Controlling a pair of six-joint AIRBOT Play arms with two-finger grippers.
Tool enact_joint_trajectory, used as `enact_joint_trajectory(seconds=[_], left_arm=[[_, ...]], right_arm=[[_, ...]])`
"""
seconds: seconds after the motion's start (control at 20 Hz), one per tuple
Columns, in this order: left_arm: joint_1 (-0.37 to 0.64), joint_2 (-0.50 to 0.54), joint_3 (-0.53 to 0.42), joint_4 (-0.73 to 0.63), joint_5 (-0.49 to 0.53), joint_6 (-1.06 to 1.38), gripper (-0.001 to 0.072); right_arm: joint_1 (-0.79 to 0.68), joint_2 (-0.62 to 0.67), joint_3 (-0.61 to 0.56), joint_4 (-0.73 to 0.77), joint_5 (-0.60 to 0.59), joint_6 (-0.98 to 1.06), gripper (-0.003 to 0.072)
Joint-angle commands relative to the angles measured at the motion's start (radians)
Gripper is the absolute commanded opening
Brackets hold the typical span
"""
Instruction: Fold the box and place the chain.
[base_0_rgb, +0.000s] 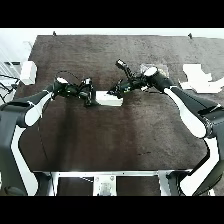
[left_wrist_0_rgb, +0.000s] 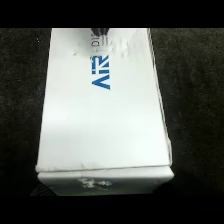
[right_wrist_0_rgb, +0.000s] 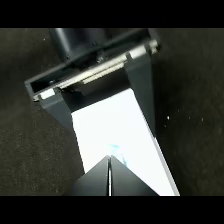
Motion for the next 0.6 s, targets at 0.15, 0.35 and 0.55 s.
enact_joint_trajectory(seconds=[0.15, 0.35, 0.55], left_arm=[[0.0, 0.0, 0.0, -0.002, 0.005, -0.001, 0.0408], [0.0, -0.001, 0.0, -0.002, 0.004, -0.001, 0.0408], [0.0, 0.0, 0.0, -0.002, 0.004, -0.001, 0.0409]], right_arm=[[0.0, -0.049, -0.011, -0.115, 0.001, 0.14, 0.0008], [-0.001, -0.05, -0.008, -0.133, -0.013, 0.141, 0.0007], [-0.005, -0.017, 0.008, -0.037, -0.025, 0.108, 0.0007]])
